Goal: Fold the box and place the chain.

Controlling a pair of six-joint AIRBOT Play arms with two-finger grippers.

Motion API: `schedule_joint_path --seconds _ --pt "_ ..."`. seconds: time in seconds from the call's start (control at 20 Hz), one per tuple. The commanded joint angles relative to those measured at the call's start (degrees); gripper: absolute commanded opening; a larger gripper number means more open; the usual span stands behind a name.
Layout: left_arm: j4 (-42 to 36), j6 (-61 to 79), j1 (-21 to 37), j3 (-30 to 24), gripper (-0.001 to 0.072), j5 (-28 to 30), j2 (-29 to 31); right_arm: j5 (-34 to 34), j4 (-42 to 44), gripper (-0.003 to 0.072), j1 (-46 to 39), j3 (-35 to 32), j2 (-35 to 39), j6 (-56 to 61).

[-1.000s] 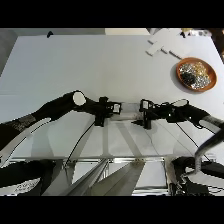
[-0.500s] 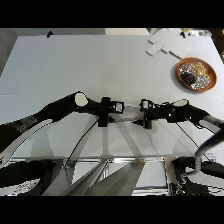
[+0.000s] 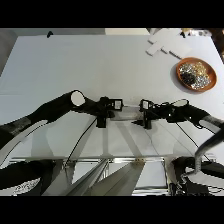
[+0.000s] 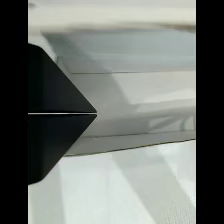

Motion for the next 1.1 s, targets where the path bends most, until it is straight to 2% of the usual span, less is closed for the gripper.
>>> schedule_joint_path --seconds 0.0,0.1,0.2,0.35,0.55,0.7,0.85,1.05 --pt "8.1 -19.1 4.1 0.0 0.0002 -7.7 4.5 0.0 0.0 0.0457 0.0 0.0 0.0 0.2" --pt "13.7 -30.7 7.9 0.0 0.0001 -10.8 7.1 0.0 0.0 0.0457 0.0 0.0 0.0 0.2" --pt "15.0 -40.0 12.0 0.0 0.0000 -13.1 9.4 0.0 0.0 0.0457 0.0 0.0 0.0 0.2" --pt "14.9 -48.2 17.2 -0.9 0.0000 -12.9 11.3 0.0 0.0 0.0457 0.0 0.0 0.0 0.2" --pt "12.8 -53.9 21.7 -5.9 0.0000 -10.9 10.0 0.0 0.0 0.0457 0.0 0.0 0.0 0.2" --pt "5.6 -52.4 21.2 -8.9 0.0001 -10.5 5.9 0.0 0.0 0.0457 0.0 0.0 0.0 0.2" --pt "-1.4 -51.0 18.0 -9.0 0.0001 -7.5 2.0 0.0 0.0 0.0457 0.0 0.0 0.0 0.2" --pt "-4.5 -51.3 15.3 -9.0 0.0001 -5.3 -0.9 0.0 0.0 0.0457 0.0 0.0 0.0 0.2"
